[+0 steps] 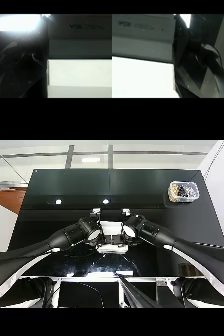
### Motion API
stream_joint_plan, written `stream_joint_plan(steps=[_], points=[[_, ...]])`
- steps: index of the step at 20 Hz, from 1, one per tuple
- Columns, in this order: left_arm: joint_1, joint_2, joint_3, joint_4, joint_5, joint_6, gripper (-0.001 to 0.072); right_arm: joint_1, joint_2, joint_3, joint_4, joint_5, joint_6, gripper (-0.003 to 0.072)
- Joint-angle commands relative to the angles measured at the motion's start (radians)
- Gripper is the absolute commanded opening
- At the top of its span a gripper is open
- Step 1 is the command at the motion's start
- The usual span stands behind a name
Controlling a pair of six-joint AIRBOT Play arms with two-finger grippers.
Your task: Fold the box and place the chain.
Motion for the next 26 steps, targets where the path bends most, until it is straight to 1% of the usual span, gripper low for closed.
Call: stream_joint_plan(steps=[1,4,6,9,11,13,15,16,17,18,19,20,22,23,24,25,26], points=[[0.000,0.000,0.000,0.000,-0.002,0.002,0.0032,-0.014,0.021,0.027,-0.008,0.043,-0.041,0.0389],[0.000,0.000,0.000,0.000,-0.002,0.002,0.0032,-0.039,0.061,0.040,-0.009,0.106,-0.122,0.0379],[0.000,0.000,0.000,0.000,-0.002,0.002,0.0032,-0.068,0.111,0.047,-0.009,0.147,-0.195,0.0382],[0.000,0.000,0.000,0.000,-0.003,0.002,0.0032,-0.163,0.225,0.057,-0.011,0.213,-0.302,0.0381],[0.000,0.000,0.000,0.000,-0.003,0.003,0.0032,-0.254,0.315,0.058,-0.047,0.219,-0.364,0.0382],[0.000,0.000,0.000,0.000,-0.002,0.002,0.0032,-0.355,0.374,0.058,-0.187,0.208,-0.419,0.0381],[0.000,0.000,0.000,0.000,0.003,0.002,0.0033,-0.460,0.379,0.055,-0.416,0.176,-0.430,0.0382],[0.000,0.000,0.000,0.000,0.003,0.002,0.0032,-0.518,0.377,0.048,-0.482,0.121,-0.430,0.0382],[0.000,0.000,0.000,0.000,0.003,0.002,0.0033,-0.591,0.375,0.037,-0.504,0.031,-0.429,0.0383],[0.000,0.000,0.000,0.000,0.003,0.002,0.0032,-0.664,0.368,0.029,-0.492,-0.055,-0.426,0.0403],[0.000,0.000,0.000,0.000,0.003,0.002,0.0033,-0.741,0.344,0.027,-0.449,-0.138,-0.430,0.0709],[0.000,0.000,0.000,0.000,0.002,0.002,0.0032,-0.806,0.313,0.030,-0.386,-0.209,-0.446,0.0703],[0.000,0.000,0.000,0.000,0.004,0.002,0.0033,-0.920,0.209,0.083,-0.209,-0.272,-0.458,0.0701],[0.000,0.000,0.000,0.000,0.004,0.002,0.0033,-0.963,0.140,0.136,-0.117,-0.267,-0.458,0.0700],[0.000,0.000,0.000,0.000,0.003,0.002,0.0032,-0.986,0.073,0.193,-0.058,-0.250,-0.458,0.0668],[0.000,0.000,0.000,-0.003,0.003,0.002,0.0033,-0.998,0.000,0.260,-0.024,-0.219,-0.458,0.0645],[0.000,0.000,0.000,-0.007,-0.002,0.002,0.0032,-1.002,-0.068,0.325,-0.014,-0.183,-0.454,0.0643]])
